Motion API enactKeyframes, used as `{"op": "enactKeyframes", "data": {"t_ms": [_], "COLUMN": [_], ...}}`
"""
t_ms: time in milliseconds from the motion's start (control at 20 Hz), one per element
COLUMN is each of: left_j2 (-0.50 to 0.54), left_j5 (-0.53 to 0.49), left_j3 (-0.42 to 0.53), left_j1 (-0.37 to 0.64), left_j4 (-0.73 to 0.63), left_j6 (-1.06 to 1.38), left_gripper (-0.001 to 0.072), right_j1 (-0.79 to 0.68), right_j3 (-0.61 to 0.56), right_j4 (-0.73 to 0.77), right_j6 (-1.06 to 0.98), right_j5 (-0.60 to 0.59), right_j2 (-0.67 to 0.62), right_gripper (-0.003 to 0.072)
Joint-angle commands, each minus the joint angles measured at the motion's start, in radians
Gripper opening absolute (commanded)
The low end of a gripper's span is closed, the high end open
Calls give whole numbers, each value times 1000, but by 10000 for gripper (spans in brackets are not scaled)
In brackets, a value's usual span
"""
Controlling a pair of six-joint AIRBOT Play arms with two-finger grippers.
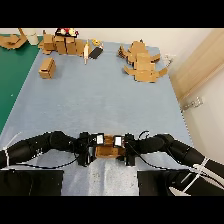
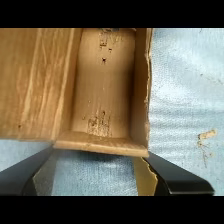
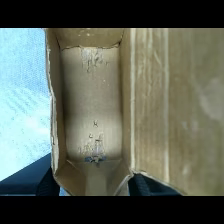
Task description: Fold the box.
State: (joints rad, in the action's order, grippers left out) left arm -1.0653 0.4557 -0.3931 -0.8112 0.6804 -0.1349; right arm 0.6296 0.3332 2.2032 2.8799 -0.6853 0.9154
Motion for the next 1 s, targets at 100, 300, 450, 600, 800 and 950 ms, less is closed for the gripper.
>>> {"op": "enactKeyframes", "data": {"t_ms": [100,300,450,600,800,950], "left_j2": [-1,-1,0,0,-1,-1], "left_j5": [0,24,23,34,43,43], "left_j3": [-21,-29,-30,-30,-29,-29], "left_j1": [-12,-12,-10,-10,-10,-10], "left_j4": [-51,-129,-142,-152,-211,-237], "left_j6": [32,90,92,140,200,222], "left_gripper": [699,699,699,699,699,699], "right_j1": [1,1,1,1,1,1], "right_j3": [0,0,0,0,0,0], "right_j4": [0,0,0,0,0,0], "right_j6": [0,0,0,0,0,0], "right_j5": [-3,-2,-2,-3,-2,-2], "right_j2": [0,0,0,0,0,0], "right_gripper": [436,435,436,435,435,436]}}
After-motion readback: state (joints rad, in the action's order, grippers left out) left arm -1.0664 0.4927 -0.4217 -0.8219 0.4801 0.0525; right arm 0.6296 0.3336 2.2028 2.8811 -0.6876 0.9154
